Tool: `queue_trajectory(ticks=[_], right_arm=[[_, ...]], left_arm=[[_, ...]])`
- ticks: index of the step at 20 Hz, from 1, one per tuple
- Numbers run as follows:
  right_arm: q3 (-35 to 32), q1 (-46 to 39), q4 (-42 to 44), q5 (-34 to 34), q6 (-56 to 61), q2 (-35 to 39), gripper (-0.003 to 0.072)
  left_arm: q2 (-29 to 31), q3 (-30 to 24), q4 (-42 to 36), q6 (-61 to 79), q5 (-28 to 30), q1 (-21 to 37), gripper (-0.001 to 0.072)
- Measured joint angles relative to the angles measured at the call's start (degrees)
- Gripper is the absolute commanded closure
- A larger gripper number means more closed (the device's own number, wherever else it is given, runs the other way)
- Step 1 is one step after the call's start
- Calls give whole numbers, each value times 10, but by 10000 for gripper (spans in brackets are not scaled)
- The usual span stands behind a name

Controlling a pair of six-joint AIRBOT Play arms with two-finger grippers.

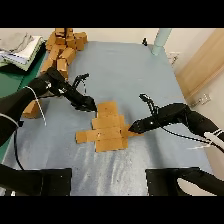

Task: Fold the box.

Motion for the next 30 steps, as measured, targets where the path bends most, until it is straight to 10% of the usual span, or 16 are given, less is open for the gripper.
queue_trajectory(ticks=[9,12,20,22,30], right_arm=[[-3,0,0,1,-17,5,684],[-3,0,-1,2,-19,5,683],[-3,0,0,1,-19,4,683],[-3,0,0,1,-19,4,684],[-3,0,0,-2,-19,4,661]], left_arm=[[-88,-5,-143,79,-12,-18,183],[-94,-2,-193,118,-56,-21,358],[-97,2,-186,150,-115,-21,363],[-97,2,-175,151,-118,-21,601],[-97,2,-162,170,-110,-21,698]])
